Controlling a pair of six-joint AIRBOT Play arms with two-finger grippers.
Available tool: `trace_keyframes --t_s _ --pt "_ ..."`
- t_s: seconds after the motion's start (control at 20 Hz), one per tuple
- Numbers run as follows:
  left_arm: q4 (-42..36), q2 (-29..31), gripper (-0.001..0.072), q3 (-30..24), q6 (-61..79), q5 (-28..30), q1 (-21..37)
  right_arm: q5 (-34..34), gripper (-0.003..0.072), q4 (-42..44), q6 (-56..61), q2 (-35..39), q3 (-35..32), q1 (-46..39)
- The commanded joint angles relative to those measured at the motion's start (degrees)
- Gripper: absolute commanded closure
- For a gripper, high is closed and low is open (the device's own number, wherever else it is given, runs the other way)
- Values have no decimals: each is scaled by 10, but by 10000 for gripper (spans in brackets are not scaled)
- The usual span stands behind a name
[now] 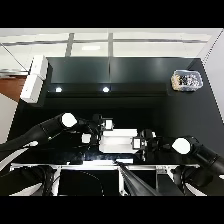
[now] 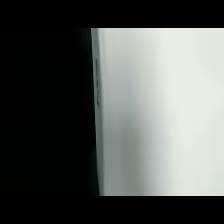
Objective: Fold the box and place the chain.
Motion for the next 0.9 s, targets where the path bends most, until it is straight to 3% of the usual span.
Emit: trace_keyframes --t_s 0.0,0.25,0.85 --pt "0 0 681 0 0 0 0 -1 -21 -12 18 0 19 1" --pt "0 0 681 0 0 0 0 -2 -21 -104 104 0 55 0" --pt "0 0 681 0 0 0 0 -36 -21 -102 149 1 61 0"
